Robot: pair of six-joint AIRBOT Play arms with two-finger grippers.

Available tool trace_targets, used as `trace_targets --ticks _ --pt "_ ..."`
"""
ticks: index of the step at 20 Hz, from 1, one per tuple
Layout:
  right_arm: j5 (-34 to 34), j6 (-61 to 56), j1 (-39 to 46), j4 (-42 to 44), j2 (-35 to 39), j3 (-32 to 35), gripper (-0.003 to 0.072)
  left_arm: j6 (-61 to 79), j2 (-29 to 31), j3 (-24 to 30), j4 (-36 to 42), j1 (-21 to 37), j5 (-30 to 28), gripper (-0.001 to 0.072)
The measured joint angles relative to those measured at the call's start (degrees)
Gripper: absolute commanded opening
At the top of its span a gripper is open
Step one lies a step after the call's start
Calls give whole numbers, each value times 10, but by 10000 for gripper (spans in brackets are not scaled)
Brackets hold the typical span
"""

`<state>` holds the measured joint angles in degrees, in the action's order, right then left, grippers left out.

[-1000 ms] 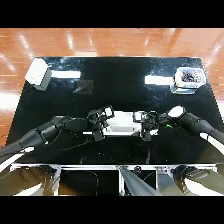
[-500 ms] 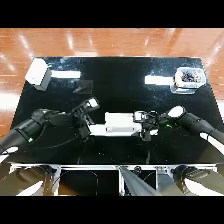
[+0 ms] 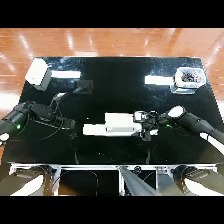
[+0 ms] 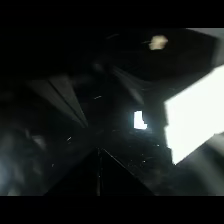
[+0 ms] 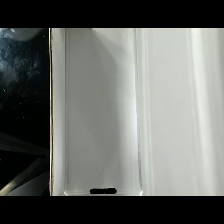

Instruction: Fold the box and place the chain.

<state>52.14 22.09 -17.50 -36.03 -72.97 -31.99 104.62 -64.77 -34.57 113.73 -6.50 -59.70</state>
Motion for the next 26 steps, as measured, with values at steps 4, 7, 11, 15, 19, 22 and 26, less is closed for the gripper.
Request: trace_targets --ticks 4,7,11,15,19,22,26 --pt "0 0 0 0 0 0 531 -1 -63 0 90 31 -19 17" --pt "0 0 0 0 0 0 531 37 -109 0 163 39 -33 18" --pt "0 0 0 0 0 0 531 117 -141 0 243 42 -40 15" --pt "0 0 0 0 0 0 531 165 -150 1 296 30 -56 16" --pt "0 0 0 0 0 0 531 187 -152 1 322 -6 -54 17" --pt "0 0 0 0 0 0 531 193 -153 0 334 -28 -46 126" --pt "0 0 0 0 0 0 531 196 -153 -7 347 -38 -54 510"
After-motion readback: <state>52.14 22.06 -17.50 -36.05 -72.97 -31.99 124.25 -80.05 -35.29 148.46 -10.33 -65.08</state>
